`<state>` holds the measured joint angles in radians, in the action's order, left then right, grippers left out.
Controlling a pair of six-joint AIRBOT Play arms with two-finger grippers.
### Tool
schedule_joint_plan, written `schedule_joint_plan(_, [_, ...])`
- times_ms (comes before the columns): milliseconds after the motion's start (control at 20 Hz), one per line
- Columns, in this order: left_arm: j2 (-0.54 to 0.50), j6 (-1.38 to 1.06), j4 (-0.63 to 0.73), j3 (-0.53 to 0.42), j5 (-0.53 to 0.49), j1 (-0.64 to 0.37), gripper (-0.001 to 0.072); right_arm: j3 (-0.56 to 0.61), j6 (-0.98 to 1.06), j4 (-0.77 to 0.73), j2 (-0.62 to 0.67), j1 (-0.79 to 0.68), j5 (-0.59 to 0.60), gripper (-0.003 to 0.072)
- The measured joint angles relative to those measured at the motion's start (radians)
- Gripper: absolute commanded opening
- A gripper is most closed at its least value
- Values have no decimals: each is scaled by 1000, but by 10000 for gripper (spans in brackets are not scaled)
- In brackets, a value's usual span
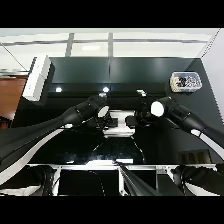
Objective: Fold the box and place the chain.
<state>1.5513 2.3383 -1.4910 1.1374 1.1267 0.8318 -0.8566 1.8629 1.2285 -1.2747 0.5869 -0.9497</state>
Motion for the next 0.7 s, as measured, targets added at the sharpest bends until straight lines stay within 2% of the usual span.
schedule_joint_plan(50, [0, 0, 0, 0, 0, 0, 31, -11, 55, 31, -3, 23, -8, 305])
schedule_joint_plan(250, [0, 0, 0, 0, 0, 0, 31, -43, 195, 102, -32, 70, -56, 305])
schedule_joint_plan(700, [0, 0, 3, 0, 2, 0, 31, -64, 296, 134, -89, 87, -114, 297])
